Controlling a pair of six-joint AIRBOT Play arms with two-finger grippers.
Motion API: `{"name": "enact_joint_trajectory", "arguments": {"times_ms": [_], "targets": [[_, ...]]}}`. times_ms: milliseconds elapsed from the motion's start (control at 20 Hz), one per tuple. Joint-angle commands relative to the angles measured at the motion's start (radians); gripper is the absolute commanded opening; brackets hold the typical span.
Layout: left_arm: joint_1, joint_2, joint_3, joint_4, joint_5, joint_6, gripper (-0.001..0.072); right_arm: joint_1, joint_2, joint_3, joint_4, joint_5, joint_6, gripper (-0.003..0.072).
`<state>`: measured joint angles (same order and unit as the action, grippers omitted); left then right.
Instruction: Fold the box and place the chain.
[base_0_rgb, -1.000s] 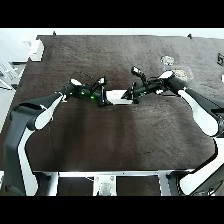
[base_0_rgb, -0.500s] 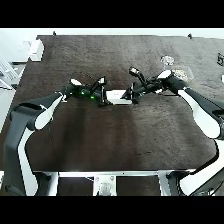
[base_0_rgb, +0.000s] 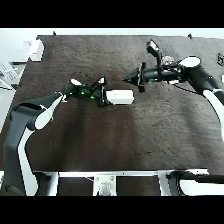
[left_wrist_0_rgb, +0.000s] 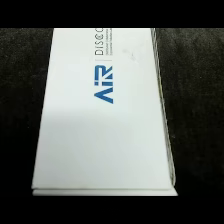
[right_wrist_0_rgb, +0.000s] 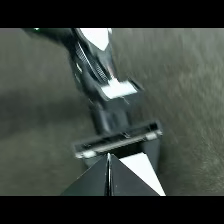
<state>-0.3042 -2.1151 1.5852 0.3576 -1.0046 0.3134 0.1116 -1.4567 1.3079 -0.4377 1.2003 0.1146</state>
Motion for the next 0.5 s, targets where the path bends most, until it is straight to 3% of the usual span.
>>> {"name": "enact_joint_trajectory", "arguments": {"times_ms": [0,200,450], "targets": [[0.0,0.0,0.001,0.0,-0.002,0.001,0.0473,-0.014,0.148,-0.13,0.012,-0.027,0.047,0.001],[0.0,0.0,0.001,-0.002,-0.002,0.001,0.0473,-0.049,0.329,-0.367,0.011,-0.168,0.078,0.001],[0.0,0.0,0.001,-0.001,0.001,0.001,0.0473,-0.065,0.599,-0.711,0.011,-0.529,0.095,0.0009]]}}
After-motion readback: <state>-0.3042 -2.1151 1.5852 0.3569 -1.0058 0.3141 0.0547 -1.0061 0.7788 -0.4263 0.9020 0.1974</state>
